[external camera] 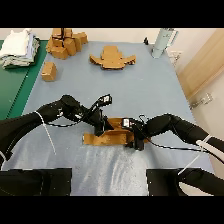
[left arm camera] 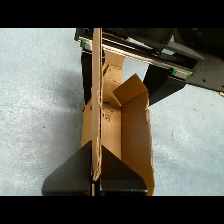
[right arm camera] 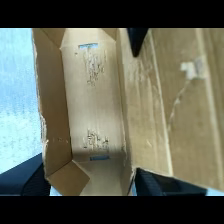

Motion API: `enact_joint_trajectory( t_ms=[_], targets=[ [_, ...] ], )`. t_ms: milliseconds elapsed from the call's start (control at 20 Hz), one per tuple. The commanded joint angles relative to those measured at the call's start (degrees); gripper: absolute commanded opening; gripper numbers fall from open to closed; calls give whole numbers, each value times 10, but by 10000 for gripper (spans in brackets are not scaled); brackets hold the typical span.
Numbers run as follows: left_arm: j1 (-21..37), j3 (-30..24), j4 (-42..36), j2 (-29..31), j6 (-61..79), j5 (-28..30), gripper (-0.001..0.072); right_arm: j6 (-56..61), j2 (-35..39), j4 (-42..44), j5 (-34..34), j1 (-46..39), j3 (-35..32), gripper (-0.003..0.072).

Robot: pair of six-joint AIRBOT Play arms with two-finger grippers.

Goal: Fold the box.

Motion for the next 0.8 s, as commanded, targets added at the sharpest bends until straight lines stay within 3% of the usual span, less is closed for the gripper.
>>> enact_joint_trajectory(
  t_ms=[0, 750],
  targets=[
    [0, 0, 0, 0, 0, 0, 12, 0, 7, -1, 0, 1, 0, 710],
    [0, 0, 0, 0, 0, 0, 12, 0, -20, -22, 26, 1, 0, 698]
  ],
)
